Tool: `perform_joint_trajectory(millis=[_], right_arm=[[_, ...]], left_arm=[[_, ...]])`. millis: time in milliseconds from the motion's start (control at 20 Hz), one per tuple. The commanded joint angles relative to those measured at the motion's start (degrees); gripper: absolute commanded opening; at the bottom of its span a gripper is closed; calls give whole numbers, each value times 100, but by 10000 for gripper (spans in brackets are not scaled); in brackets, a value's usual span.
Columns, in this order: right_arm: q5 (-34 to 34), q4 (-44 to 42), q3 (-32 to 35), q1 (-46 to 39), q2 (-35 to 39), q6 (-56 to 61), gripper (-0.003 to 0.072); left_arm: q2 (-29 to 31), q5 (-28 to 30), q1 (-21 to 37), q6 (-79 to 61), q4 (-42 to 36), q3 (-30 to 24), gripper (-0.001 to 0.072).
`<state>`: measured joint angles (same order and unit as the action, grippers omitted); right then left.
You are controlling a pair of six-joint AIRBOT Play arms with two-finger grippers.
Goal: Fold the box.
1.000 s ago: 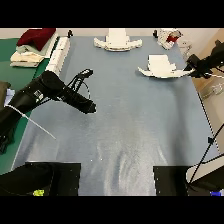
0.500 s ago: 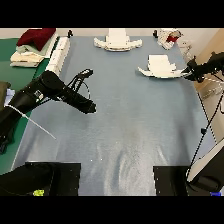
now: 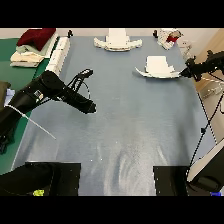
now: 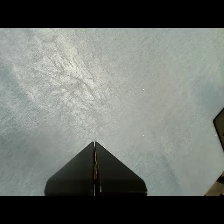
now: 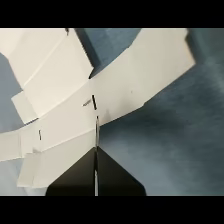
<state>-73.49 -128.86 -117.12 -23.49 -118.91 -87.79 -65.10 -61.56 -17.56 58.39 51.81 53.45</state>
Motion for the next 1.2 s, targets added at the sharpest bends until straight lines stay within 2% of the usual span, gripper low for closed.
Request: perform_joint_trajectory(millis=[0,150,250,400,550,700,900,950,1000,1050,1150], right_arm=[[-459,-76,354,4,503,-223,1],[-417,-68,1432,35,1248,-450,1],[9,-70,2673,138,2020,-647,0],[1045,-101,4953,374,3532,-675,1],[1294,-79,6642,732,4760,-680,1],[1399,-57,7698,1093,5663,-669,1],[1604,-35,8496,1386,6306,-181,12],[1580,24,8546,1394,6321,-157,80],[1526,111,8537,1392,6321,-160,329],[1488,249,8478,1381,6321,-157,541],[1447,769,8126,1322,6317,-151,547]], left_arm=[[0,2,2,-2,2,0,11],[0,2,2,-2,2,0,11],[0,2,2,-2,2,0,11],[0,4,2,-2,2,0,11],[0,2,2,-2,2,0,11],[0,2,2,-2,2,0,11],[0,2,2,-2,2,0,11],[0,2,2,-2,2,0,11],[0,2,2,-2,0,0,11],[0,2,4,-2,2,0,12],[0,2,2,-2,-9,0,12]])
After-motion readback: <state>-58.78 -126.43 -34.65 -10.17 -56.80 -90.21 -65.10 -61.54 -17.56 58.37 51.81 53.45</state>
